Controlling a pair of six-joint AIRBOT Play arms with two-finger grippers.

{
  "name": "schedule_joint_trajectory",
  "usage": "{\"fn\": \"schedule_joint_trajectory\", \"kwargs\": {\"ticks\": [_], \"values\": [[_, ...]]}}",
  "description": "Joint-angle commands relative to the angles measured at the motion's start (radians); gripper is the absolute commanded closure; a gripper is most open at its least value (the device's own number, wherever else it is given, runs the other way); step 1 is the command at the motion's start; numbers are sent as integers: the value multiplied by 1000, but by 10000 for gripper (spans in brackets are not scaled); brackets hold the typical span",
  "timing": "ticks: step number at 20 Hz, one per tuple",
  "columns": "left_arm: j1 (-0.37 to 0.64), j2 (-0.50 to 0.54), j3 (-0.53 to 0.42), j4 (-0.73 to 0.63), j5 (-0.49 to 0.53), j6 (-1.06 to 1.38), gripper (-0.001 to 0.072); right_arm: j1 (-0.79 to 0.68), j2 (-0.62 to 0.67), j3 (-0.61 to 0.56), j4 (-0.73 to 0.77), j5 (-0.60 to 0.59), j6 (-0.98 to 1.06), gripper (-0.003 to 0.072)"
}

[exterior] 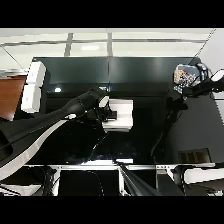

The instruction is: Fold the box and place the chain.

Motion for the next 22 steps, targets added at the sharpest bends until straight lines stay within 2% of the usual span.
{"fn": "schedule_joint_trajectory", "kwargs": {"ticks": [1,3,5,8,11,15,22], "values": [[0,0,0,0,0,0,678,-3,111,70,5,109,64,669],[0,0,0,1,2,0,677,-3,196,192,5,146,99,669],[0,0,0,0,3,0,677,-3,245,363,9,130,175,669],[0,0,0,0,3,0,678,-3,248,631,11,95,259,670],[0,0,0,0,3,0,678,-6,247,788,12,67,286,670],[0,0,0,0,3,0,677,-6,249,887,50,-26,313,670],[0,0,0,1,3,0,678,-6,257,891,256,-391,319,670]]}}
